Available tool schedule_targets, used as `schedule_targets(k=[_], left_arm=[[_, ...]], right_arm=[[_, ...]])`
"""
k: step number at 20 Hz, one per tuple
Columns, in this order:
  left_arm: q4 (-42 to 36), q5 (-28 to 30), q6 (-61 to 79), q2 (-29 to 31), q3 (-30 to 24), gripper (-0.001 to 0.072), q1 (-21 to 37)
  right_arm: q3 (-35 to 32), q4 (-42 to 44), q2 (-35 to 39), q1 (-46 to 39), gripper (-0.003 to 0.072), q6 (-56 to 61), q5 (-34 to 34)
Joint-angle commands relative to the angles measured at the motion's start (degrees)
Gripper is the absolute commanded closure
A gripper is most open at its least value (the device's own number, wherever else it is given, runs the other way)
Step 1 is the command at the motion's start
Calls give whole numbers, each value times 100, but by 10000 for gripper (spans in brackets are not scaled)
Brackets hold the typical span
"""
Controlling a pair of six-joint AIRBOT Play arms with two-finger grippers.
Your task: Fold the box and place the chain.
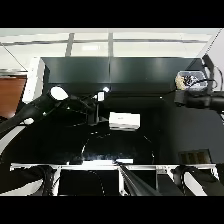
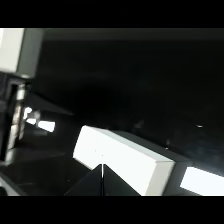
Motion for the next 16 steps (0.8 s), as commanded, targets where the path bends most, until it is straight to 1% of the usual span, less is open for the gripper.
schedule_targets(k=[1,3,5,7,9,12,16], left_arm=[[-1244,79,66,-146,280,-3,-350],[-1115,79,-17,-476,658,-1,-647],[-745,94,-321,-835,975,1,-914],[-304,236,-957,-1143,1174,1,-1054],[-28,140,-1388,-1357,1292,2,-1069],[-20,116,-1445,-1423,1307,2,-1069],[48,-120,-1515,-1425,1318,3,-1071]], right_arm=[[35,-146,155,-345,670,101,170],[35,-192,155,-345,671,107,188],[35,-212,155,-345,670,114,203],[35,-219,155,-345,670,114,267],[35,-216,155,-345,670,114,330],[35,-216,155,-345,670,114,341],[35,-310,155,-345,670,114,330]])
